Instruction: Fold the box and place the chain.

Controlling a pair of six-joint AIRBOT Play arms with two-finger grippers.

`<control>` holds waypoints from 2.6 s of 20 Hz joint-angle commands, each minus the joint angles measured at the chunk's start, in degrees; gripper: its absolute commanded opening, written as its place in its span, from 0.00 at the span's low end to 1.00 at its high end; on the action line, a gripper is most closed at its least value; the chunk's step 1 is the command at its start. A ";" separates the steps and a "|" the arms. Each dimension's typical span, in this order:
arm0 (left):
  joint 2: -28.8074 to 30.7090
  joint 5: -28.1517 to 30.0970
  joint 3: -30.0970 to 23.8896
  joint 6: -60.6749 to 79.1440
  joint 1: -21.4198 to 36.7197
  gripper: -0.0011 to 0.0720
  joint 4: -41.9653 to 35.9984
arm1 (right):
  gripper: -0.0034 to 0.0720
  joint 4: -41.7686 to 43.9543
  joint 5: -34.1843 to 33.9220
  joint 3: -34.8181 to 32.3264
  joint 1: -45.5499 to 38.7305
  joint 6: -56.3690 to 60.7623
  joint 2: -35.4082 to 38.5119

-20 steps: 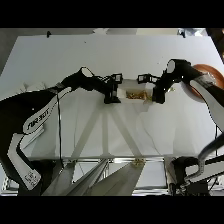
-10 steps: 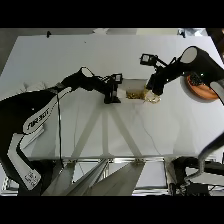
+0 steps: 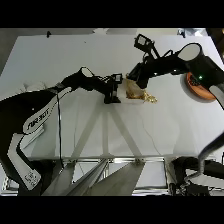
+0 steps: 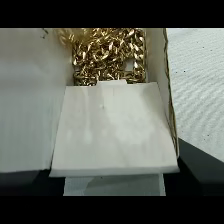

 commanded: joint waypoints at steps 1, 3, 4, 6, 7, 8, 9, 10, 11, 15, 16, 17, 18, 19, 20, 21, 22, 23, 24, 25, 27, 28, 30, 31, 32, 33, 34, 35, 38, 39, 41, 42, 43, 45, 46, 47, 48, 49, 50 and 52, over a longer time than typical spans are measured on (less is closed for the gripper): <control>0.02 0.00 0.00 0.02 0.07 0.45 0.02 | 0.07 -4.02 -6.01 0.04 4.26 0.94 0.09; 0.02 -0.02 0.00 0.02 0.07 0.45 0.02 | 0.07 -10.43 -5.01 0.04 4.46 8.28 0.09; 0.02 0.00 0.00 0.02 0.07 0.45 0.02 | 0.19 -13.90 -4.33 0.04 4.46 11.17 0.11; 0.02 0.00 0.00 0.02 0.04 0.45 0.02 | 0.51 -17.53 -2.16 0.04 4.46 12.74 0.39; 0.02 0.00 0.00 0.02 0.07 0.45 0.02 | 0.51 -17.77 -1.42 0.04 4.46 12.26 1.09; 0.02 0.00 0.00 0.02 0.07 0.45 0.02 | 0.51 -17.81 -1.33 0.04 4.46 11.45 2.25; 0.02 0.00 0.00 0.02 0.07 0.45 0.02 | 0.51 -18.03 -1.51 0.04 4.46 10.43 3.96; 0.02 0.00 0.00 0.02 0.04 0.45 0.02 | 0.51 -18.58 -1.53 0.04 4.46 9.62 5.95; 0.02 0.00 0.00 0.02 0.07 0.45 0.02 | 0.51 -19.82 -1.38 0.04 4.46 9.44 8.37; 0.02 0.00 0.00 0.02 0.07 0.45 0.02 | 0.51 -24.98 2.16 0.04 4.46 16.04 17.49; 0.02 0.00 0.00 0.02 0.07 0.45 0.02 | 0.50 -27.39 4.70 0.04 4.46 17.03 19.41; 0.02 0.00 0.00 0.02 0.07 0.45 0.02 | 0.50 -30.08 7.54 0.04 4.46 17.90 20.92; 0.02 0.00 0.00 0.02 0.07 0.45 0.00 | 0.50 -33.70 10.69 0.04 4.46 19.91 22.16; 0.02 0.00 0.00 0.02 0.07 0.45 0.02 | 0.50 -36.70 13.55 0.02 4.46 21.49 22.95; 0.02 0.00 0.00 0.02 0.07 0.45 0.02 | 0.49 -38.99 16.39 0.02 4.46 22.43 23.21; 0.02 0.00 0.00 0.02 0.07 0.45 0.02 | 0.49 -40.50 18.71 -0.11 4.46 23.06 23.12; 0.02 0.00 0.00 0.02 0.07 0.45 0.02 | 0.49 -41.18 18.36 -0.72 4.39 23.06 23.12; 0.02 0.00 0.00 0.02 0.07 0.45 0.02 | 0.49 -40.94 17.18 -2.10 3.72 23.04 23.06; 0.02 0.00 0.00 0.02 0.07 0.45 0.02 | 0.49 -40.87 15.52 -4.31 2.69 23.02 23.06; 0.02 0.00 0.00 0.02 0.07 0.45 0.02 | 0.50 -41.00 13.20 -6.99 1.60 22.67 23.06; 0.02 0.00 0.00 0.02 0.07 0.45 0.02 | 0.56 -41.13 6.03 -14.12 -0.44 19.08 23.04; 0.02 0.00 0.00 0.02 0.07 0.45 0.02 | 0.62 -40.92 2.71 -17.66 -0.96 15.69 22.97; 0.02 0.00 0.00 0.02 0.04 0.45 0.00 | 0.69 -39.58 -3.78 -24.17 -0.96 9.18 22.12; 0.02 0.00 0.00 0.02 0.07 0.45 0.02 | 0.75 -38.56 -6.71 -26.36 -0.96 7.19 21.24; 0.02 0.00 0.00 0.02 0.07 0.45 0.02 | 0.76 -37.68 -9.66 -28.13 -0.96 5.84 19.76; 0.02 0.00 0.00 0.02 0.07 0.45 0.02 | 0.76 -37.55 -12.07 -28.98 -0.96 5.84 17.92; 0.02 0.00 0.00 0.02 0.07 0.45 0.02 | 0.76 -37.44 -13.92 -29.16 -0.96 6.49 15.52; 0.02 0.00 0.00 0.02 0.07 0.45 0.02 | 0.76 -36.68 -15.63 -29.16 -0.96 6.86 13.27; 0.02 0.00 0.00 0.02 0.07 0.45 0.00 | 0.76 -35.12 -18.75 -29.14 -1.46 7.48 6.75; 0.02 0.00 0.00 0.02 0.07 0.45 0.02 | 0.76 -34.58 -19.39 -29.14 -2.51 8.28 4.87; 0.02 0.00 0.00 0.02 0.07 0.45 0.02 | 0.76 -32.72 -20.92 -29.14 -5.51 8.44 2.32; 0.02 0.00 0.00 0.02 0.07 0.45 0.02 | 0.76 -31.30 -22.03 -29.14 -7.13 8.41 1.55; 0.02 0.00 0.00 0.02 0.07 0.45 0.02 | 0.76 -29.51 -23.26 -29.14 -8.63 8.37 1.05; 0.02 0.00 0.00 0.02 0.07 0.45 0.02 | 0.75 -25.75 -24.46 -29.14 -10.43 7.72 0.79; 0.02 0.00 0.00 0.02 0.07 0.45 0.02 | 0.75 -24.52 -24.52 -29.14 -10.82 6.69 0.79; 0.02 0.00 0.00 0.02 0.07 0.45 0.00 | 0.72 -23.67 -24.87 -29.14 -10.95 6.08 0.76; 0.02 0.02 0.00 0.02 0.07 0.45 0.00 | 0.68 -23.30 -25.62 -29.14 -10.95 6.19 0.68; 0.02 0.00 0.00 0.02 0.07 0.45 0.02 | 0.60 -22.25 -26.05 -29.14 -10.95 6.19 0.61; 0.02 0.00 0.00 0.02 0.07 0.45 0.02 | 0.54 -21.44 -26.23 -29.14 -10.95 6.19 0.50; 0.02 0.00 0.00 0.02 0.07 0.45 0.02 | 0.22 -21.27 -25.73 -29.14 -10.95 6.67 0.46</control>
